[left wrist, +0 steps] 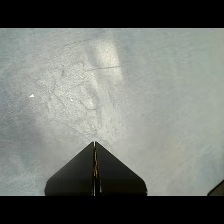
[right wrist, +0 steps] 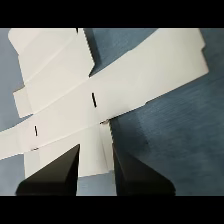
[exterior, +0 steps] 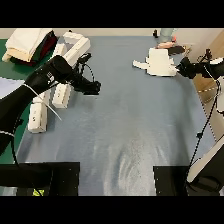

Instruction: Fold the box.

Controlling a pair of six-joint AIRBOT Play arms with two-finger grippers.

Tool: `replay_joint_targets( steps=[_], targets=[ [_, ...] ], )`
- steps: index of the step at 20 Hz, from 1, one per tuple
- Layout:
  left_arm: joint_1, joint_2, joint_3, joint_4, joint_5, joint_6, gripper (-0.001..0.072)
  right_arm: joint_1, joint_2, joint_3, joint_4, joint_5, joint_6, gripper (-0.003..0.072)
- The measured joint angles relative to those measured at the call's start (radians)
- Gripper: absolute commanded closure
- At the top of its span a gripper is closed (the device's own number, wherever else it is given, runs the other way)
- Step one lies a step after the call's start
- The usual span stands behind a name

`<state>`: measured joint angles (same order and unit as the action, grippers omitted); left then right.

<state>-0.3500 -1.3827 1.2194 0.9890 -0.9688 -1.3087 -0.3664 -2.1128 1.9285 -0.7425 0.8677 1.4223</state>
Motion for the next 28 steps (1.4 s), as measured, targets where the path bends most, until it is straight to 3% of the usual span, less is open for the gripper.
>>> replay_joint_targets(
  steps=[7,8,12,20,24,28],
  targets=[
    [0.0,0.0,0.0,-0.001,0.0,0.0,0.0697,0.002,-0.031,0.008,-0.021,0.016,-0.002,0.0398],
    [0.0,0.0,0.0,-0.002,0.0,0.0,0.0697,0.002,-0.032,0.009,-0.02,0.018,-0.002,0.0429],
    [0.0,0.0,0.0,-0.002,0.0,0.0,0.0697,0.004,-0.037,0.028,0.017,0.076,-0.037,0.0683],
    [0.0,0.0,0.0,0.0,0.0,0.0,0.0697,0.018,0.026,0.093,0.124,0.313,-0.104,0.069],
    [0.0,0.0,0.0,0.001,0.001,0.0,0.0697,0.072,0.169,-0.026,-0.013,0.408,-0.06,0.0691],
    [0.0,0.0,0.0,0.0,0.0,0.0,0.0697,0.146,0.386,-0.319,-0.124,0.412,-0.021,0.0691]
  ],
)
